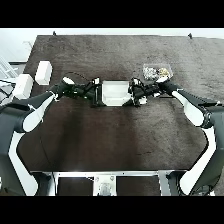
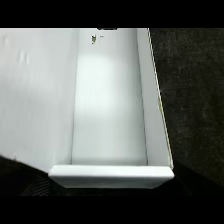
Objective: Fold the box and place the chain.
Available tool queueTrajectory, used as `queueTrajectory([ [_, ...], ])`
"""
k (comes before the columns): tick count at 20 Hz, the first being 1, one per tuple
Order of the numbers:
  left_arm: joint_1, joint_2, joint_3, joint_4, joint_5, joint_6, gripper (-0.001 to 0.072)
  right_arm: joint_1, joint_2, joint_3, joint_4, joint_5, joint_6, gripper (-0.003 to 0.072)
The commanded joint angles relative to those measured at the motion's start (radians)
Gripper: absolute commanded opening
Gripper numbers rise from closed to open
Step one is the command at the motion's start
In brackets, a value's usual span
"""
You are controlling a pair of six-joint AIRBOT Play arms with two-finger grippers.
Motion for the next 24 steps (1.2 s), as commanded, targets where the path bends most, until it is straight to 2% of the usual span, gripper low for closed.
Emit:
queueTrajectory([
  [1, 0.000, -0.010, 0.010, -0.002, 0.006, 0.002, 0.0719, 0.001, 0.000, 0.000, -0.001, 0.003, 0.000, 0.0478],
  [24, -0.019, -0.024, 0.024, -0.013, 0.035, 0.002, 0.0718, 0.001, 0.000, 0.000, -0.001, 0.003, 0.000, 0.0478],
])
